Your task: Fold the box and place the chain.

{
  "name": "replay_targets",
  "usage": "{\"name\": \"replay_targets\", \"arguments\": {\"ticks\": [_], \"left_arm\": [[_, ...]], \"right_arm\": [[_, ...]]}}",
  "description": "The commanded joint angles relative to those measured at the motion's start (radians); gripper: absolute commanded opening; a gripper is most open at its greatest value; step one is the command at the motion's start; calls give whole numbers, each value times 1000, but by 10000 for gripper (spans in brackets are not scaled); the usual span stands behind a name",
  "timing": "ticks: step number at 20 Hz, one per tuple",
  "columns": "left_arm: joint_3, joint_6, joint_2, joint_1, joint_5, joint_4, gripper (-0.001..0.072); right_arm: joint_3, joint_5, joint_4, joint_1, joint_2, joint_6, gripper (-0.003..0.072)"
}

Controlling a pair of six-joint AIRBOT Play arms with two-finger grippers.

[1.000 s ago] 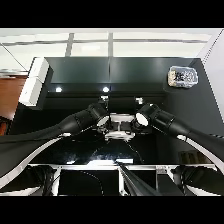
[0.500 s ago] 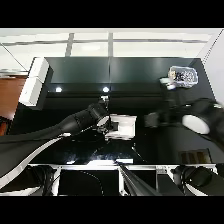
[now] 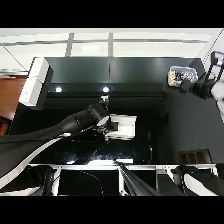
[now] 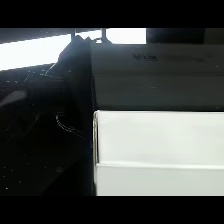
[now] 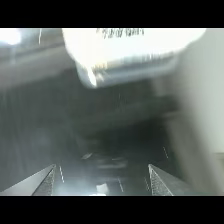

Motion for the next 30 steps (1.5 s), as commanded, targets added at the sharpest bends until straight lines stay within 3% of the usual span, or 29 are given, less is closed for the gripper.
{"name": "replay_targets", "arguments": {"ticks": [1,4,7,11,20,22,23,24,26,27,30], "left_arm": [[0,0,0,2,-19,13,29],[0,0,0,2,-28,13,29],[0,0,0,2,-27,13,29],[0,0,0,2,-27,13,29],[0,0,0,2,-27,13,29],[0,0,0,2,-27,13,29],[0,0,0,2,-27,13,29],[0,0,0,2,-27,13,29],[0,0,0,2,-27,13,29],[0,0,0,2,-27,13,29],[0,0,0,2,-27,13,29]], "right_arm": [[392,146,197,-163,-371,23,705],[754,364,161,-166,-637,199,703],[908,381,161,-167,-775,338,673],[968,380,92,-171,-856,389,673],[968,332,27,-171,-908,439,662],[968,322,28,-171,-914,439,531],[968,328,33,-171,-918,438,529],[968,342,40,-171,-922,428,477],[969,349,53,-171,-924,352,101],[973,351,60,-171,-922,320,46],[1023,407,53,-171,-913,255,44]]}}
